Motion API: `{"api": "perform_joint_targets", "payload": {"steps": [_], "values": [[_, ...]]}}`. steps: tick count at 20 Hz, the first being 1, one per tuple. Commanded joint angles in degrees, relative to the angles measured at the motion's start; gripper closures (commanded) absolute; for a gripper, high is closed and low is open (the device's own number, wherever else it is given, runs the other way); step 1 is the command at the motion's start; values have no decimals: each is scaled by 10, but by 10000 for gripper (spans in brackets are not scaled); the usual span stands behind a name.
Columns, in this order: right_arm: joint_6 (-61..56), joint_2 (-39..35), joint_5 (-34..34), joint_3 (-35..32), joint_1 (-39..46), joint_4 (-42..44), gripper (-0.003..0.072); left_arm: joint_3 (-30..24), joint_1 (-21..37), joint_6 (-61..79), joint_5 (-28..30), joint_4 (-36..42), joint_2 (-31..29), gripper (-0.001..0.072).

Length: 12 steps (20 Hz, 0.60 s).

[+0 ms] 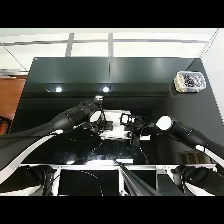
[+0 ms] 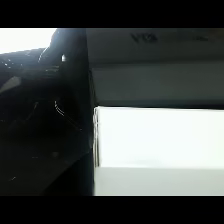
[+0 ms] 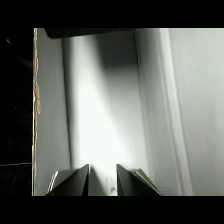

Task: Fold the box and place the chain.

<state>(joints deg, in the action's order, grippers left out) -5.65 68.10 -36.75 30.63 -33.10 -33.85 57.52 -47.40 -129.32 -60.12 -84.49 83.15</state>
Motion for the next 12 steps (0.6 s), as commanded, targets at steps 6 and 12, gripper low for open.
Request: {"api": "perform_joint_targets", "payload": {"steps": [6,12], "values": [[-301,-52,-17,12,54,-87,681,0,0,1,0,-1,0,679],[-829,-160,-183,0,353,-291,681,0,0,1,-4,-1,0,679]]}}
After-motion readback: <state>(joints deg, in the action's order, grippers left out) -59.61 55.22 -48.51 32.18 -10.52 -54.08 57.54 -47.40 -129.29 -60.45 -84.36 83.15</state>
